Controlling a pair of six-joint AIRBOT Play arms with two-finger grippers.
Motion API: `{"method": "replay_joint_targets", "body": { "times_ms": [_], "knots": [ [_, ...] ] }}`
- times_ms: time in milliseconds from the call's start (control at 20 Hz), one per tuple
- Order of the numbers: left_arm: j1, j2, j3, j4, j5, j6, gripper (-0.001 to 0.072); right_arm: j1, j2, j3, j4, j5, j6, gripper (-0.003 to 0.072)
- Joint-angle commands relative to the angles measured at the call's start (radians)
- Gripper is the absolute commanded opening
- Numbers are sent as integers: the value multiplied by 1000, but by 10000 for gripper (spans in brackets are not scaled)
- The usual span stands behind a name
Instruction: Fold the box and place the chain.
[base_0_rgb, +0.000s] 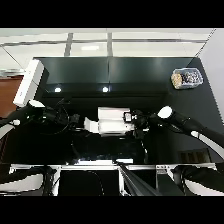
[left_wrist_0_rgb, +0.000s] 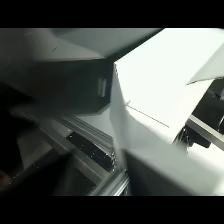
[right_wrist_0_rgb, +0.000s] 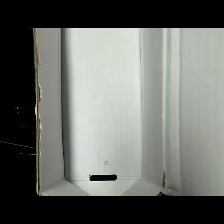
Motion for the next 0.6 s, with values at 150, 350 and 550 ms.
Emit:
{"method": "replay_joint_targets", "body": {
  "times_ms": [150,350,550],
  "knots": [
    [-18,-2,8,-6,-19,18,650,1,-1,0,0,0,0,266],
    [-95,-2,52,-3,-16,17,650,1,-1,0,0,0,0,266],
    [-151,-2,123,-2,-7,-29,649,1,-1,0,0,0,0,266]
  ]
}}
